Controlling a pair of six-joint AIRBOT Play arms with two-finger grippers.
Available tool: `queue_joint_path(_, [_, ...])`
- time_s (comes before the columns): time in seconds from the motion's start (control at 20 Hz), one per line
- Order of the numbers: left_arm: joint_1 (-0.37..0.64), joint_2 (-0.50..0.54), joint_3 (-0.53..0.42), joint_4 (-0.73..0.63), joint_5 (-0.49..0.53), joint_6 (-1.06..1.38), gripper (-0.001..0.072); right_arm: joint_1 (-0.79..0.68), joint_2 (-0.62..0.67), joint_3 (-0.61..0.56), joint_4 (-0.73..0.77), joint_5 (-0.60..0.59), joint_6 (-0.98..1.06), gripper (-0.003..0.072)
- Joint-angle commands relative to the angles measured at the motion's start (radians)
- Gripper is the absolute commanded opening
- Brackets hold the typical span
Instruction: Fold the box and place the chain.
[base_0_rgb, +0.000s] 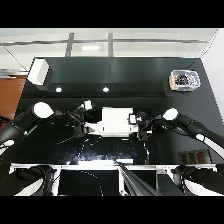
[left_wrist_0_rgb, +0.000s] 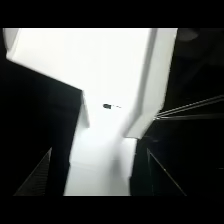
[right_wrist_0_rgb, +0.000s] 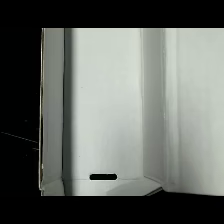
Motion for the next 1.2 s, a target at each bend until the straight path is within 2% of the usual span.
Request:
queue_joint_path(0.0, [-0.055, -0.040, -0.010, 0.021, 0.080, 0.167, 0.0682, 0.001, 0.000, 0.001, 0.000, 0.000, 0.000, 0.0238])
queue_joint_path(0.15, [-0.066, -0.083, -0.007, 0.056, 0.053, 0.194, 0.0683, 0.001, 0.000, 0.001, 0.000, 0.000, 0.000, 0.0237])
queue_joint_path(0.3, [-0.076, -0.088, -0.007, 0.024, 0.054, 0.194, 0.0683, 0.001, 0.000, 0.001, 0.000, 0.000, 0.000, 0.0237])
queue_joint_path(0.55, [-0.161, -0.104, -0.010, 0.008, 0.119, 0.171, 0.0680, 0.001, 0.000, 0.001, 0.000, 0.000, 0.000, 0.0237])
queue_joint_path(0.65, [-0.170, -0.106, -0.010, 0.011, 0.159, 0.153, 0.0528, 0.001, 0.000, 0.001, 0.000, 0.000, 0.000, 0.0237])
queue_joint_path(0.75, [-0.170, -0.106, -0.010, 0.011, 0.187, 0.126, 0.0456, 0.001, 0.000, 0.001, 0.000, 0.000, 0.000, 0.0237])
queue_joint_path(0.8, [-0.170, -0.106, -0.010, 0.011, 0.190, 0.123, 0.0384, 0.001, 0.000, 0.001, 0.000, 0.000, 0.000, 0.0237])
queue_joint_path(0.85, [-0.170, -0.106, -0.010, 0.011, 0.189, 0.122, 0.0351, 0.001, 0.000, 0.001, 0.000, 0.000, 0.000, 0.0238])
queue_joint_path(1.15, [-0.170, -0.108, -0.010, -0.039, 0.185, 0.002, 0.0349, 0.001, 0.000, 0.001, 0.000, 0.000, 0.000, 0.0237])
